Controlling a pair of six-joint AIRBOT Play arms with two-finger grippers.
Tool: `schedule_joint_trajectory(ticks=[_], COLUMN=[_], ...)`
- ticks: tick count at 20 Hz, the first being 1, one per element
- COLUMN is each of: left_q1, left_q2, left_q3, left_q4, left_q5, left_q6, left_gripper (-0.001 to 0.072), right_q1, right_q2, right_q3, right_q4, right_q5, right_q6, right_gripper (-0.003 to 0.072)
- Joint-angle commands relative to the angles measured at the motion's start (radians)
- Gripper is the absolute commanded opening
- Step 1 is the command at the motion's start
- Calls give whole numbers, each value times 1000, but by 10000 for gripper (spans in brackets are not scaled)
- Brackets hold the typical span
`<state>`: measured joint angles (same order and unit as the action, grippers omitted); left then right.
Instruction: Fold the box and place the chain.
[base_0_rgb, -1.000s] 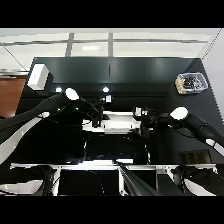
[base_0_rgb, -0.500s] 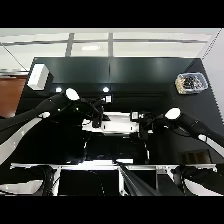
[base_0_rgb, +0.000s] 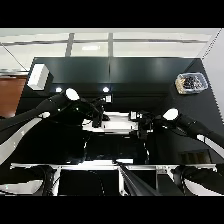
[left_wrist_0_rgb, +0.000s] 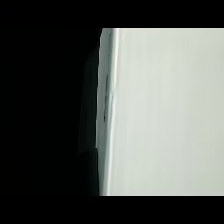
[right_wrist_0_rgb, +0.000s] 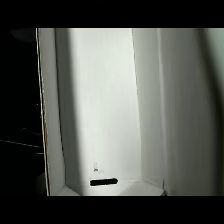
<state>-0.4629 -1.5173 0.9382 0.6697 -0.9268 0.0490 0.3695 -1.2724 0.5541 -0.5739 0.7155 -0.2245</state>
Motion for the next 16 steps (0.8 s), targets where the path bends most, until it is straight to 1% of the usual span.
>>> schedule_joint_trajectory(ticks=[1, 2, 3, 4, 5, 6, 8, 9, 10, 11, 12, 13, 14, 15, 16], left_q1=[3, 8, 16, 25, 36, 49, 76, 86, 91, 91, 87, 78, 66, 51, 39], left_q2=[2, 11, 29, 53, 90, 128, 214, 256, 289, 314, 321, 318, 315, 311, 305], left_q3=[0, 0, 1, 1, 1, 1, 1, 1, 0, -3, -4, -13, -36, -75, -115], left_q4=[0, 6, 23, 57, 119, 193, 345, 396, 421, 420, 394, 328, 235, 106, -21], left_q5=[-2, -8, -21, -28, -40, -55, -125, -175, -229, -291, -354, -435, -461, -437, -377], left_q6=[-1, -5, -10, -29, -72, -134, -322, -431, -514, -582, -618, -621, -620, -595, -538], left_gripper=[31, 91, 265, 356, 471, 517, 517, 508, 472, 300, 68, 26, 26, 26, 26], right_q1=[1, 1, 1, 1, 1, 1, 1, 1, 1, 1, 1, 1, 1, 1, 1], right_q2=[0, 0, 0, 0, 0, 0, 0, 0, 0, 0, 0, 0, 0, 0, 0], right_q3=[-1, -1, -1, -1, -1, -1, -1, -1, -1, -1, -1, -1, -1, -1, -1], right_q4=[-5, -5, -6, -6, -6, -6, -6, -7, -7, -7, -7, -7, -7, -7, -7], right_q5=[-5, -5, -5, -5, -4, -4, -3, -2, -1, -1, -1, -1, -1, -1, -1], right_q6=[4, 4, 3, 3, 3, 3, 3, 3, 3, 3, 3, 3, 3, 3, 3], right_gripper=[491, 491, 491, 491, 491, 491, 491, 491, 491, 491, 490, 490, 489, 490, 489])
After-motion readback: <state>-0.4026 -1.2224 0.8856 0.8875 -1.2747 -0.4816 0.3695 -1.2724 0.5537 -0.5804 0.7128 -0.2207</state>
